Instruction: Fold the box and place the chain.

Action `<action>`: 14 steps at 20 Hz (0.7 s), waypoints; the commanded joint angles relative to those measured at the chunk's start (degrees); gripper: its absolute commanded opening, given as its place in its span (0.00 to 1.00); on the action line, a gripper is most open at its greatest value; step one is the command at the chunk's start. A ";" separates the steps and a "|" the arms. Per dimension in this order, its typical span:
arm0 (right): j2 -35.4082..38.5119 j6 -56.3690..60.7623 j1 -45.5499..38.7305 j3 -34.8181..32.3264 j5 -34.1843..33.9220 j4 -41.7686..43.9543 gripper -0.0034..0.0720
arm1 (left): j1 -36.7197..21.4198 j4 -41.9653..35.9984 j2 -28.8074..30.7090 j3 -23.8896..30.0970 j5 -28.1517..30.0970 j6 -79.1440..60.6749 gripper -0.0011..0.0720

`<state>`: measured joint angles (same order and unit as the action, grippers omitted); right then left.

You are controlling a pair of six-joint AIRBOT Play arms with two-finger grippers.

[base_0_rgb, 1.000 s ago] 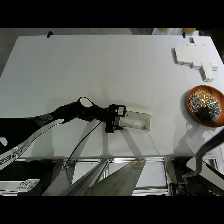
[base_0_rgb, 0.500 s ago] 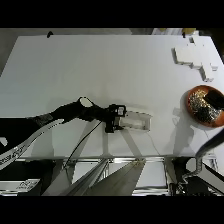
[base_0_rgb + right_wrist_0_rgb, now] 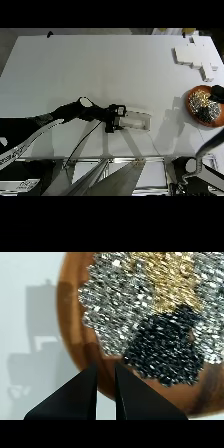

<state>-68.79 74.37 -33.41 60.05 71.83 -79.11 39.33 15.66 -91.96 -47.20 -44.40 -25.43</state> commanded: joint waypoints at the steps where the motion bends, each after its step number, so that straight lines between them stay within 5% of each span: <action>1: -3.56 -2.34 1.44 0.70 4.17 -4.92 0.19 | 0.00 0.02 0.02 -0.02 0.00 0.00 0.55; 4: -5.68 -2.89 2.71 -2.29 3.45 -9.05 0.34 | -0.02 0.02 0.02 -0.02 0.00 0.00 0.55; 14: -10.49 -0.50 2.51 -2.51 -1.70 -16.26 0.33 | 0.04 0.02 0.02 -0.02 0.00 0.00 0.55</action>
<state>-78.06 72.75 -30.96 57.60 71.57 -93.71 39.35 15.66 -91.96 -47.20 -44.42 -25.41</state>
